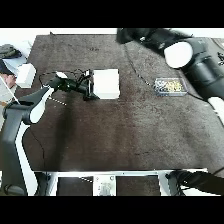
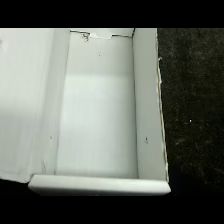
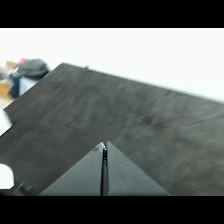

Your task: Fold the box and place the chain.

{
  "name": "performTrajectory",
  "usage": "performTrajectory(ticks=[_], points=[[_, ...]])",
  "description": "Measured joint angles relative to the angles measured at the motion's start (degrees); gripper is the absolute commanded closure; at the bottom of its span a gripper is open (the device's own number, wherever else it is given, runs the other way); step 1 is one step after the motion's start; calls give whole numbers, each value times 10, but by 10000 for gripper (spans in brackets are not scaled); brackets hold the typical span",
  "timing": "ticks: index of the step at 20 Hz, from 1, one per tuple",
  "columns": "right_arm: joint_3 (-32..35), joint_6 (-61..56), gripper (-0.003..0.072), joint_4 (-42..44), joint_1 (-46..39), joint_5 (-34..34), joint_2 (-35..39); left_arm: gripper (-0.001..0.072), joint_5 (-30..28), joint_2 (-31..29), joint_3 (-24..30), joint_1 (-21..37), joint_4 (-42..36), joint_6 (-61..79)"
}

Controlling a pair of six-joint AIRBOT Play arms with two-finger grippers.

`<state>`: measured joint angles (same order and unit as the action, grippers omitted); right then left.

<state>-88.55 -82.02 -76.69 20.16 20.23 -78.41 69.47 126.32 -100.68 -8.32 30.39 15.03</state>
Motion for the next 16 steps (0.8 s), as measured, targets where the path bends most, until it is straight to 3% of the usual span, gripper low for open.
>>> performTrajectory(ticks=[7, 8, 9, 11, 16], points=[[0, -10, 702, 26, 44, 39, -117, 486, 0, 0, 0, 0, 0, 0], [0, -12, 610, 28, 46, 49, -130, 486, 0, 0, 0, 0, 0, 0], [0, -15, 304, 29, 47, 61, -143, 486, 0, 0, 0, 0, 0, 0], [1, -16, 415, 27, 42, 82, -159, 485, 0, 0, 0, 0, 0, 0], [12, -19, 412, 21, 0, 142, -150, 486, 0, 0, 0, 0, 0, 0]])
